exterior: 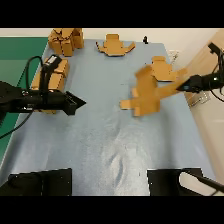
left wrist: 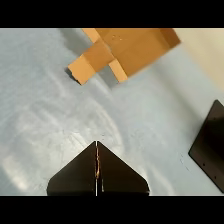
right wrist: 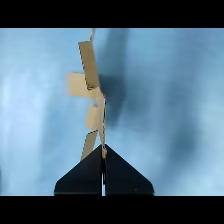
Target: Fold the box.
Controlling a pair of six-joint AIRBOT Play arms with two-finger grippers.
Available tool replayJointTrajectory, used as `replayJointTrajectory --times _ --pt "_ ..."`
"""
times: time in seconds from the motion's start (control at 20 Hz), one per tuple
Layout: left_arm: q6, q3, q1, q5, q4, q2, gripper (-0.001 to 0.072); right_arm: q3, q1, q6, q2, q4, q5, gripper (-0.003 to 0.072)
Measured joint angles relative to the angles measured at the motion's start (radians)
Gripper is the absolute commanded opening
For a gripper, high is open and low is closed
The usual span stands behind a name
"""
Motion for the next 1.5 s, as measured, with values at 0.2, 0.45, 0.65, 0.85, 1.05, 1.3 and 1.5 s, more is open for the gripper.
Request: replayJointTrajectory --times 0.2,0.45,0.65,0.85,1.05,1.3,1.5 --pt "-0.008 0.002 0.164 -0.047 -0.033 -0.005 0.0478 -0.222 0.189 0.088 0.201 0.098 0.113 0.0003" --pt "0.023 0.002 0.267 -0.088 -0.074 -0.064 0.0479 -0.645 0.393 0.061 0.335 0.161 0.441 0.0002" --pt "0.131 0.002 0.265 -0.137 -0.139 -0.210 0.0479 -0.858 0.533 -0.075 0.341 0.182 0.784 0.0003" --pt "0.305 0.004 0.214 -0.169 -0.240 -0.431 0.0479 -0.929 0.603 -0.151 0.288 0.185 0.955 0.0003" --pt "0.427 0.040 0.156 -0.201 -0.306 -0.650 0.0478 -0.946 0.624 -0.175 0.261 0.185 1.027 0.0003" --pt "0.482 0.140 0.095 -0.238 -0.368 -0.809 0.0478 -0.951 0.631 -0.183 0.252 0.187 1.053 0.0003" --pt "0.494 0.207 0.066 -0.248 -0.395 -0.848 0.0478 -0.951 0.631 -0.182 0.251 0.188 1.058 0.0004"
